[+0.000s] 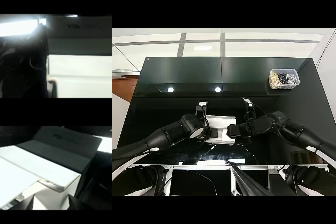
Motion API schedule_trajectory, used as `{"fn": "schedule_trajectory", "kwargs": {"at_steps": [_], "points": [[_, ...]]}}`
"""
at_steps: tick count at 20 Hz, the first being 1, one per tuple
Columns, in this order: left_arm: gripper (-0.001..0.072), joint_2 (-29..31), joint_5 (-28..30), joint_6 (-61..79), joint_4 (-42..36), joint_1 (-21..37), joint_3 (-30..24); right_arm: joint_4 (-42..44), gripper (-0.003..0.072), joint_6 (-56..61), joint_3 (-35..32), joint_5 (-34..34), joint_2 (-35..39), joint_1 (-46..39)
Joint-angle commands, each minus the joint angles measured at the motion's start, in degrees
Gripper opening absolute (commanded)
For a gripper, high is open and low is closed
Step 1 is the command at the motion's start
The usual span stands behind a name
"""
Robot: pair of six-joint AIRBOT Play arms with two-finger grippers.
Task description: Fold the box and place the chain.
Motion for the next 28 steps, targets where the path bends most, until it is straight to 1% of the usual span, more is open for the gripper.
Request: {"fn": "schedule_trajectory", "kwargs": {"at_steps": [1,3,7,8,9,10,12,15,17,21,25,28], "points": [[0.0032,-0.02,-0.13,0.00,0.02,0.02,-0.04,-9.66,0.0486,7.96,2.89,-0.26,-2.08,2.99],[0.0033,-0.02,-0.13,0.00,0.02,0.02,-0.04,-11.41,0.0485,9.44,3.52,-0.87,-2.75,3.48],[0.0033,-0.02,-0.13,0.00,0.02,0.02,-0.04,-12.31,0.0484,10.45,3.69,-1.05,-3.54,3.45],[0.0032,-0.02,-0.13,0.00,0.02,0.02,-0.04,-12.63,0.0462,10.56,3.72,-1.07,-3.69,3.45],[0.0032,-0.02,-0.13,0.00,0.02,0.02,-0.04,-13.22,0.0322,10.54,3.80,-1.16,-3.85,3.48],[0.0033,-0.02,-0.11,0.00,0.02,0.02,-0.04,-13.62,0.0314,10.54,4.00,-1.18,-4.11,3.48],[0.0032,-0.02,-0.13,0.00,0.02,0.02,-0.04,-14.93,0.0314,10.56,4.50,-1.64,-4.26,3.76],[0.0032,-0.02,-0.13,-0.02,0.02,0.02,-0.04,-21.03,0.0316,12.68,5.81,-4.66,-4.26,5.64],[0.0032,-0.02,-0.13,0.00,0.02,0.02,-0.04,-23.30,0.0316,13.68,6.19,-5.75,-4.26,6.91],[0.0032,-0.02,-0.11,-0.02,0.02,0.02,-0.04,-24.68,0.0316,15.87,6.19,-5.95,-4.37,8.44],[0.0033,-0.02,-0.07,-0.02,0.02,0.02,-0.04,-24.94,0.0315,15.93,7.19,-6.49,-6.23,8.46],[0.0033,-0.02,-0.07,-0.02,0.02,0.02,-0.04,-24.98,0.0315,16.39,9.88,-9.49,-9.03,8.46]]}}
